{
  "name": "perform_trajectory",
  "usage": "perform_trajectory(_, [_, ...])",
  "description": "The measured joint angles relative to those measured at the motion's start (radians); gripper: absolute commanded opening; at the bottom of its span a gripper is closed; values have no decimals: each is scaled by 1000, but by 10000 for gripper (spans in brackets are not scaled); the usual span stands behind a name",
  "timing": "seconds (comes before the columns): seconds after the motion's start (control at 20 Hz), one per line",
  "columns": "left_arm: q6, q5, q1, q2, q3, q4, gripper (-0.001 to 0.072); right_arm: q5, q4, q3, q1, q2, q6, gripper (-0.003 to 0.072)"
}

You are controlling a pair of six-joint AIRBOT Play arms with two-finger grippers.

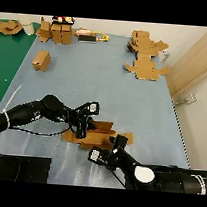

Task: Fold the box.

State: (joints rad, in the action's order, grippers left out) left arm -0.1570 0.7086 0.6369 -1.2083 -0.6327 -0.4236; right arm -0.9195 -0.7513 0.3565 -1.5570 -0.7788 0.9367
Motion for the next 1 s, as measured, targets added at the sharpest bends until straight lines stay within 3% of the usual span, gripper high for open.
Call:
perform_trajectory(0.05, [0, 0, 0, 0, 0, 0, 14, 3, 15, -18, 0, 23, -22, 575])
perform_trajectory(0.15, [0, 0, 0, 0, 0, 0, 13, 39, 29, -60, 14, 97, -51, 649])
perform_trajectory(0.3, [0, 0, 0, 0, 0, 0, 14, 108, 20, -117, 79, 246, -32, 650])
perform_trajectory(0.5, [0, 0, 0, 0, 0, 0, 14, 187, -178, -151, 232, 366, 217, 649])
perform_trajectory(0.8, [0, 0, 0, 0, 0, 0, 13, 366, -366, -160, 452, 333, 471, 648])
perform_trajectory(1.0, [0, 0, 0, 0, 0, 0, 14, 451, -438, -133, 509, 259, 552, 719])
